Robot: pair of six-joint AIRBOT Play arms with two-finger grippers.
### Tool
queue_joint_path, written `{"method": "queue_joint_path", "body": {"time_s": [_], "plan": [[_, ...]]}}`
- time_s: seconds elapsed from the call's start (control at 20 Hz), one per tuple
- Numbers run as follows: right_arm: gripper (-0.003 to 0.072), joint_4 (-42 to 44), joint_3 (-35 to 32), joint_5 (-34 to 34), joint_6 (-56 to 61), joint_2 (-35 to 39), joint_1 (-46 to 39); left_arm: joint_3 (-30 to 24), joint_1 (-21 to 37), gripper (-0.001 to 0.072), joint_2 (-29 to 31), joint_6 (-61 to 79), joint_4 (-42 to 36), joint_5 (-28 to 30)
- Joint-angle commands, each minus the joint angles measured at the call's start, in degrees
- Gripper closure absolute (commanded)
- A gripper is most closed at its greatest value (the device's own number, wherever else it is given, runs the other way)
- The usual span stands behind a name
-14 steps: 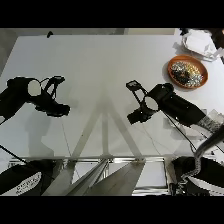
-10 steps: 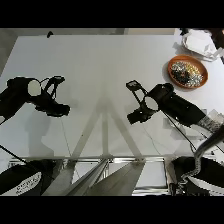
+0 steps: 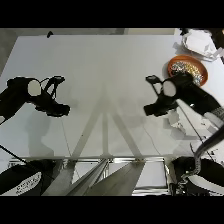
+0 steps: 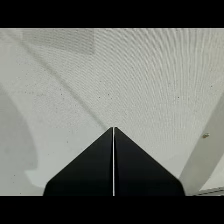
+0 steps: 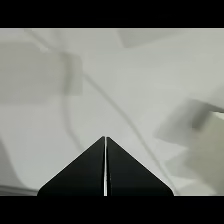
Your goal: Fold the box and place the chain.
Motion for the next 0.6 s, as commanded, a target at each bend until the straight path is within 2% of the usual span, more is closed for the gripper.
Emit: {"method": "queue_joint_path", "body": {"time_s": [0.0, 0.15, 0.2, 0.25, 0.3, 0.55], "plan": [[0.0664, -1.70, 0.72, 4.44, -5.79, 0.48, -17.44, -0.02, 0.00, 0.0699, 0.02, 0.02, 0.02, 0.02], [0.0652, -5.11, 2.14, 6.16, -11.74, 0.48, -31.52, -0.02, 0.00, 0.0699, 0.02, 0.02, 0.02, 0.02], [0.0523, -6.14, 2.60, 5.64, -12.81, 0.48, -35.54, -0.02, 0.00, 0.0699, 0.02, 0.02, 0.00, 0.02], [0.0309, -6.84, 3.06, 4.37, -13.84, 0.48, -38.71, -0.02, 0.00, 0.0699, 0.02, 0.02, -0.02, 0.02], [0.0183, -7.48, 3.50, 3.08, -15.26, 0.48, -41.44, -0.02, 0.00, 0.0699, 0.02, 0.02, 0.00, 0.02], [0.0182, -13.18, 6.27, -3.58, -22.75, 0.42, -48.30, -0.02, 0.00, 0.0699, 0.02, 0.02, 0.00, 0.00]]}}
